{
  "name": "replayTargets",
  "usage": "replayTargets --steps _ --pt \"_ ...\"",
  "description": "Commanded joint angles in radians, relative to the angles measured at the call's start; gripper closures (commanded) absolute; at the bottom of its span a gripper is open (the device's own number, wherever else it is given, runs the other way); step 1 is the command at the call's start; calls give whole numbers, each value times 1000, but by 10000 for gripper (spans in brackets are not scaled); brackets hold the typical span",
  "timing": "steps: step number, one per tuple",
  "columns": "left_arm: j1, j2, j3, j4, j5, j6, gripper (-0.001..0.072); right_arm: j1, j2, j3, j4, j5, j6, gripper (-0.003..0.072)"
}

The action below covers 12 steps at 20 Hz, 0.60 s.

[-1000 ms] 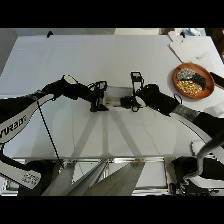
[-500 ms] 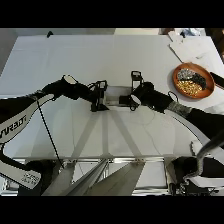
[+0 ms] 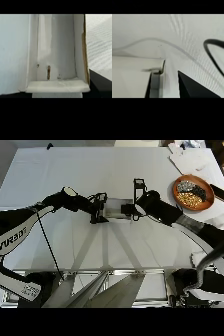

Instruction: Fold the box and place the chain.

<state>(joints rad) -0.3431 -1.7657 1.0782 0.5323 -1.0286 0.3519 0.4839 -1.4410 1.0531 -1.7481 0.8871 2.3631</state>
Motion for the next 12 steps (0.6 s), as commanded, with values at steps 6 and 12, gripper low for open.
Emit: replayTargets --steps 6,12 --pt "0 1 0 0 0 -1 433 -76 336 0 -10 133 -219 319" --pt "0 1 0 0 0 -1 433 -346 391 0 -66 307 -462 267"
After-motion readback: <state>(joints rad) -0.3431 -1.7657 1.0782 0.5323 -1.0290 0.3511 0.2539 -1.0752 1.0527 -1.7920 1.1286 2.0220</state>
